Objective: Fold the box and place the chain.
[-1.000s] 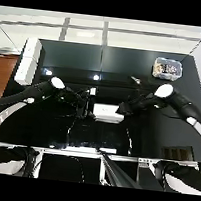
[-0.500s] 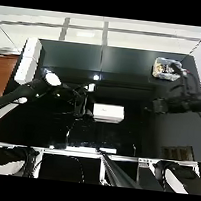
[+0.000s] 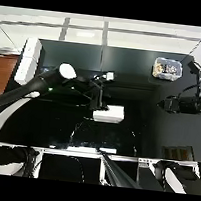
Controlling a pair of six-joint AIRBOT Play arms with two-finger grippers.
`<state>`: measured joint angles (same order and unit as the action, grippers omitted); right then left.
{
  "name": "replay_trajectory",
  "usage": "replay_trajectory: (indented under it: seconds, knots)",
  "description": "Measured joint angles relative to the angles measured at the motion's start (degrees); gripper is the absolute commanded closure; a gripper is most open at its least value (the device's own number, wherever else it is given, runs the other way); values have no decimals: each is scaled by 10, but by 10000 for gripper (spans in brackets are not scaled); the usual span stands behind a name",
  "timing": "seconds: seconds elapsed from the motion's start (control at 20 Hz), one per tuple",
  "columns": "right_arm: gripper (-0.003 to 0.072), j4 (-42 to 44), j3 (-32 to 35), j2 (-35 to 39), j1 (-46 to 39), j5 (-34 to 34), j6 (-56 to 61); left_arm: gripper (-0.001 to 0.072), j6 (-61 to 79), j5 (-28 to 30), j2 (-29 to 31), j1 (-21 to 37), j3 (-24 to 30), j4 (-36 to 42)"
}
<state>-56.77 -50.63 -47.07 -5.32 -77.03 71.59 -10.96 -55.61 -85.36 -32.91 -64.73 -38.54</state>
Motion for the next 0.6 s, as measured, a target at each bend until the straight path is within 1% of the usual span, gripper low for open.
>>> replay_trajectory:
  seconds: [0.1, 0.25, 0.35, 0.6]
  knots:
    - [673, -13, 0, 1, -1, 12, 0, -1, -25, 10, -28, -13, -22, -2]
    - [673, -20, 0, 1, -1, 28, 0, -1, -47, 10, -51, -24, -37, -14]
    - [673, -22, 0, 1, -1, 35, 0, -1, -60, 5, -59, -29, -41, -27]
    - [673, -30, 0, 1, -1, 42, 0, -1, -80, -28, -66, -34, -45, -52]
